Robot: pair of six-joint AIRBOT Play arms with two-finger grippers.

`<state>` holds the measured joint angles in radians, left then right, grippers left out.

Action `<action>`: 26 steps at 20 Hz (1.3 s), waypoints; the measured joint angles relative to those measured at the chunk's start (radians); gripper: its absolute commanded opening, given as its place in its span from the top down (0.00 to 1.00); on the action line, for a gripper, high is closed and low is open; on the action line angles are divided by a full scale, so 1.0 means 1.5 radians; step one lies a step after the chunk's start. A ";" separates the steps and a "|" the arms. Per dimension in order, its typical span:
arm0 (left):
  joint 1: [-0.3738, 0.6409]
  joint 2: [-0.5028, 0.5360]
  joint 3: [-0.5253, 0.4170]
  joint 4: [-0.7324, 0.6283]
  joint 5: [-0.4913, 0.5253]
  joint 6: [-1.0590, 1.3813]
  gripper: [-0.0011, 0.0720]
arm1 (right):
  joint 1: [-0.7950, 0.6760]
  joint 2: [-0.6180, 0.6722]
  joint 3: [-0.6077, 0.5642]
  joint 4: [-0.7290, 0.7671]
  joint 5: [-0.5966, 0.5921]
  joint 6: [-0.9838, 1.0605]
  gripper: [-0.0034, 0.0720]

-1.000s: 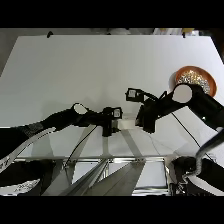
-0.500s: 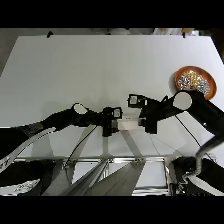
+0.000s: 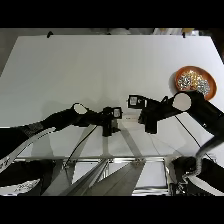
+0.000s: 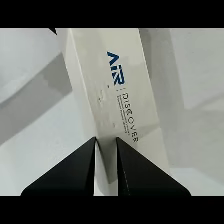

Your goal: Fold the box and place the chain.

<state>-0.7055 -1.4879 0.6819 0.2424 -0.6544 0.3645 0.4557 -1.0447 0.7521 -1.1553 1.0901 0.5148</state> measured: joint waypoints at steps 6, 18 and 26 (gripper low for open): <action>0.000 0.000 0.000 -0.001 0.001 0.000 0.48 | 0.000 0.002 0.000 0.003 -0.010 0.003 0.88; 0.000 0.000 0.000 0.000 0.002 0.002 0.48 | 0.000 0.011 -0.044 0.018 -0.058 0.007 0.68; 0.000 0.000 0.000 0.004 -0.005 0.004 0.48 | -0.001 0.038 -0.062 0.097 -0.043 0.006 0.70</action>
